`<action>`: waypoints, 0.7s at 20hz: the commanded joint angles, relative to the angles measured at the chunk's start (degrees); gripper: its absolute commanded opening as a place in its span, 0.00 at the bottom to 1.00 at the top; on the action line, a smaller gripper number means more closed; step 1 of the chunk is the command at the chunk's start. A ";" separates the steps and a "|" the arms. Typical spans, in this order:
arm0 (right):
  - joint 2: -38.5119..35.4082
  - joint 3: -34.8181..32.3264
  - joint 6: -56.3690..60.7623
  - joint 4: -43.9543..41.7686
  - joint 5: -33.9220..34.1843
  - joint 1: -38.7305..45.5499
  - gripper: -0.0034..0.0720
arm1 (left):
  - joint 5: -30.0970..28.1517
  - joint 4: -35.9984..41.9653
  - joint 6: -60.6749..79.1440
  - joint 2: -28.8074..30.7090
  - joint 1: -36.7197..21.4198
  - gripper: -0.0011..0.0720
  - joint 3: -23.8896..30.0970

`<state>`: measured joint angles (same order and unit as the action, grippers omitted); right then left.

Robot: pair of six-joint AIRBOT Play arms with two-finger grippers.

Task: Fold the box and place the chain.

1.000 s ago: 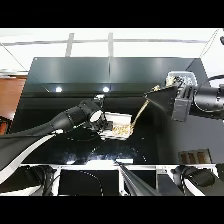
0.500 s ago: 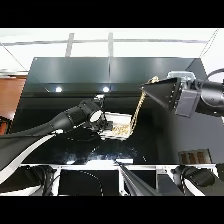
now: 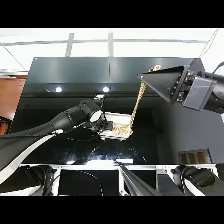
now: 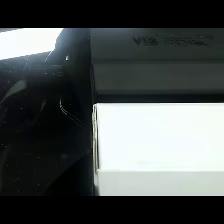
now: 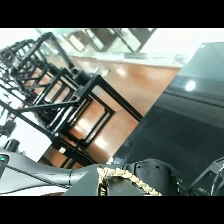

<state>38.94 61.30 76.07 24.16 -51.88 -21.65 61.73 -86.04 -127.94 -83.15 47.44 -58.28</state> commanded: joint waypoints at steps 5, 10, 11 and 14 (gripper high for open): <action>1.42 0.00 -1.60 -2.97 2.03 -3.39 0.06 | 0.00 0.00 0.02 0.02 -0.02 0.06 0.00; 1.97 -0.02 -1.95 -2.82 1.95 -3.50 0.06 | 0.00 0.00 0.02 0.02 -0.02 0.06 0.00; 2.36 -0.02 -1.95 -1.97 1.49 -3.76 0.06 | 0.00 0.00 0.02 0.02 -0.02 0.06 0.00; 5.49 -0.57 0.74 8.70 -0.04 -6.69 0.06 | 0.00 0.00 0.02 0.02 -0.02 0.06 0.00</action>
<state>42.33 61.14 74.52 25.12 -50.65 -26.41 61.73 -86.04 -127.94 -83.15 47.44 -58.28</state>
